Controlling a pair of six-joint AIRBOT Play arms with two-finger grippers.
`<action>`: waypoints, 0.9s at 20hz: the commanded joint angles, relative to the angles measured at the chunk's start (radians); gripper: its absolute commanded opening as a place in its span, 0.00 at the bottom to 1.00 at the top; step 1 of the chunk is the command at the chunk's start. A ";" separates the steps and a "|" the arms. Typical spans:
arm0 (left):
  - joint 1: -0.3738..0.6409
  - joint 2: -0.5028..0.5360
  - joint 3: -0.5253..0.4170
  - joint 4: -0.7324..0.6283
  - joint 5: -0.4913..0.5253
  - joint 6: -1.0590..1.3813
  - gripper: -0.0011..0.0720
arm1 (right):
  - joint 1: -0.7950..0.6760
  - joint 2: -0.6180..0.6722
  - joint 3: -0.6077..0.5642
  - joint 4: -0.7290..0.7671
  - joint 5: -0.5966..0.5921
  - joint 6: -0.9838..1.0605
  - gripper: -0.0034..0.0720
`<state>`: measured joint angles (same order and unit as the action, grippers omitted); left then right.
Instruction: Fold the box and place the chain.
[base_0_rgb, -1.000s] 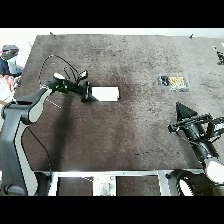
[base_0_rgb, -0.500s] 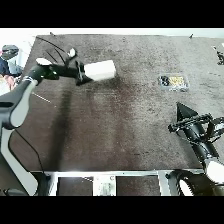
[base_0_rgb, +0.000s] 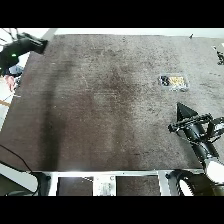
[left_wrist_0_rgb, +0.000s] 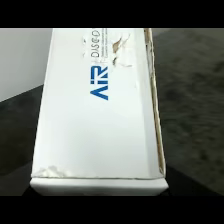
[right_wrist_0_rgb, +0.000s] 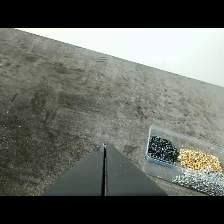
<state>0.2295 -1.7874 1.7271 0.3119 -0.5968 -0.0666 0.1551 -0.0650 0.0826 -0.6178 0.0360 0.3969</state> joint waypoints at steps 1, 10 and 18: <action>0.109 0.011 -0.017 0.007 0.171 -0.129 0.03 | 0.000 0.001 0.000 0.000 0.000 0.000 0.05; 0.163 -0.091 -0.172 0.076 0.243 -0.127 0.03 | 0.000 0.001 0.000 0.000 0.000 0.000 0.05; 0.167 -0.209 -0.173 0.126 0.244 -0.122 0.03 | 0.000 0.001 0.000 0.000 0.000 0.000 0.05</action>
